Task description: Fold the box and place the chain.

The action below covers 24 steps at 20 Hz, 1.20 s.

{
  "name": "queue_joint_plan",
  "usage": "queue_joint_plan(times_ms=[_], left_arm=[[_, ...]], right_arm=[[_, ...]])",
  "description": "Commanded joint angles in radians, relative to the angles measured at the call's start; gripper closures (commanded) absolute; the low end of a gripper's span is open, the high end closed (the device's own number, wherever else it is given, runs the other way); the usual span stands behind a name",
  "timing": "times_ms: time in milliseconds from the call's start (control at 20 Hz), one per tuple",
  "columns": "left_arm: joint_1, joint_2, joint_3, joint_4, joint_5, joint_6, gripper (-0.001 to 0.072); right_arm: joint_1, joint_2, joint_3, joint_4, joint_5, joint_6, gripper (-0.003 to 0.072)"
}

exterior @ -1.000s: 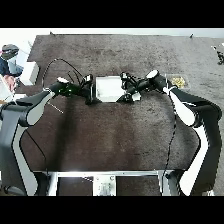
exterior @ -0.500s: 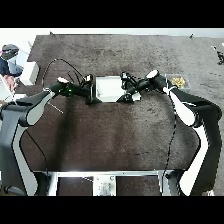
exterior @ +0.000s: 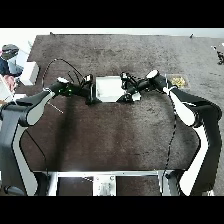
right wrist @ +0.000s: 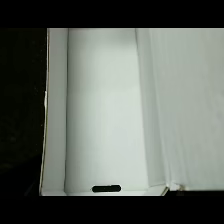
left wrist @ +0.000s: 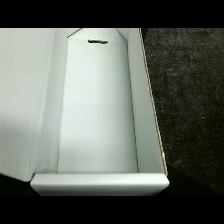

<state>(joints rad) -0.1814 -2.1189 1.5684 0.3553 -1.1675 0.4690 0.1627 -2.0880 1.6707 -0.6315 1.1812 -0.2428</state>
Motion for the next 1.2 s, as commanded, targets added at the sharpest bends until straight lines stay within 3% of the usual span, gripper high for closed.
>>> queue_joint_plan(times_ms=[0,250,300,350,800,1050,1100,1150], left_arm=[[0.000,0.000,0.000,0.000,0.001,0.000,0.0480],[0.000,0.000,0.000,0.000,0.001,0.000,0.0480],[0.000,0.000,0.000,0.000,0.001,0.000,0.0480],[0.000,0.000,0.000,0.000,0.001,0.000,0.0480],[0.000,0.000,0.000,0.000,0.001,0.000,0.0480],[0.000,0.000,0.000,0.000,0.001,0.000,0.0480],[0.000,0.000,0.000,0.000,0.001,0.001,0.0480],[0.000,0.000,0.000,0.000,0.001,0.000,0.0480]], right_arm=[[0.000,0.000,0.000,0.000,0.000,0.000,0.0277],[0.000,0.000,0.000,0.016,0.011,0.003,0.0275],[0.000,0.005,0.000,0.015,0.008,0.004,0.0204],[-0.002,0.010,0.000,0.014,0.009,0.006,-0.0026],[-0.058,0.051,0.002,-0.093,0.067,0.105,-0.0034],[-0.111,0.134,0.002,-0.101,0.084,0.186,-0.0034],[-0.118,0.156,0.002,-0.097,0.086,0.235,-0.0016],[-0.122,0.177,0.002,-0.074,0.087,0.273,0.0104]])
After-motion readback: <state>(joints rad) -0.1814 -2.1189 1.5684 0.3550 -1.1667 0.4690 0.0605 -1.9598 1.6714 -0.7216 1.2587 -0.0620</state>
